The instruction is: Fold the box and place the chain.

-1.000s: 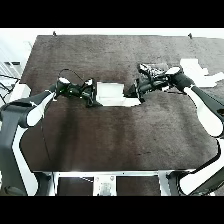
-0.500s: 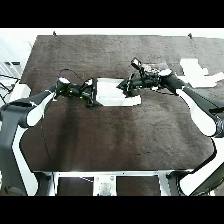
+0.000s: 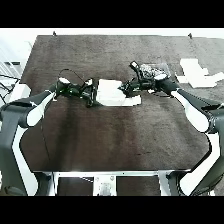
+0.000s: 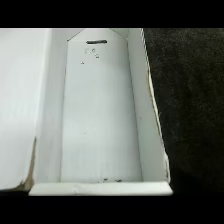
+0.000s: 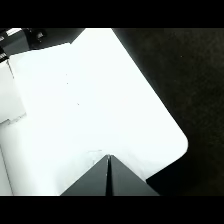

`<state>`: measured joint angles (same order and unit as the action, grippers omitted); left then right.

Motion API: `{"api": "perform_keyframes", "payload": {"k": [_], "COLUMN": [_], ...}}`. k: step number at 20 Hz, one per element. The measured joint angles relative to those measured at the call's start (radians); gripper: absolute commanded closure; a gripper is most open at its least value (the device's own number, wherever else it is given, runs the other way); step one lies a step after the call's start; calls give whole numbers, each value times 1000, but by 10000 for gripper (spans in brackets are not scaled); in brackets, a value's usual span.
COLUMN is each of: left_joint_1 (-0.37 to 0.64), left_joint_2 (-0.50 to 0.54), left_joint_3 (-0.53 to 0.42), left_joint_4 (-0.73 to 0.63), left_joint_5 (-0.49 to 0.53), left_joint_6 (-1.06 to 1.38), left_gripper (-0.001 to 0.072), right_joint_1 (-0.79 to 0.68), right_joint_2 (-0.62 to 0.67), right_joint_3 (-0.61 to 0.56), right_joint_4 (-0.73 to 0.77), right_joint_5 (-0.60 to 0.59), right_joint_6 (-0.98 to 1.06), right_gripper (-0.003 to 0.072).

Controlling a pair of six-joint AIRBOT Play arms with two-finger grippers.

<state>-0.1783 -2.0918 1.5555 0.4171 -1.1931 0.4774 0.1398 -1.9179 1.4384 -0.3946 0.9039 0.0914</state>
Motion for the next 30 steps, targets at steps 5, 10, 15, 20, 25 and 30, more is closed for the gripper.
{"api": "perform_keyframes", "payload": {"k": [5,10,15,20,25,30], "left_joint_1": [0,0,0,0,0,0], "left_joint_2": [0,0,0,0,0,0], "left_joint_3": [0,0,0,0,0,0], "left_joint_4": [1,1,1,1,1,1], "left_joint_5": [-1,0,2,3,4,4], "left_joint_6": [2,2,2,2,2,1], "left_gripper": [409,409,409,409,409,409], "right_joint_1": [0,-8,-19,-22,2,36], "right_joint_2": [2,114,235,253,203,164], "right_joint_3": [10,16,13,-35,-60,-64], "right_joint_4": [-11,-49,-306,-501,-547,-534], "right_joint_5": [16,72,135,175,171,146], "right_joint_6": [4,10,56,23,-45,-79], "right_gripper": [668,640,112,112,114,165]}}
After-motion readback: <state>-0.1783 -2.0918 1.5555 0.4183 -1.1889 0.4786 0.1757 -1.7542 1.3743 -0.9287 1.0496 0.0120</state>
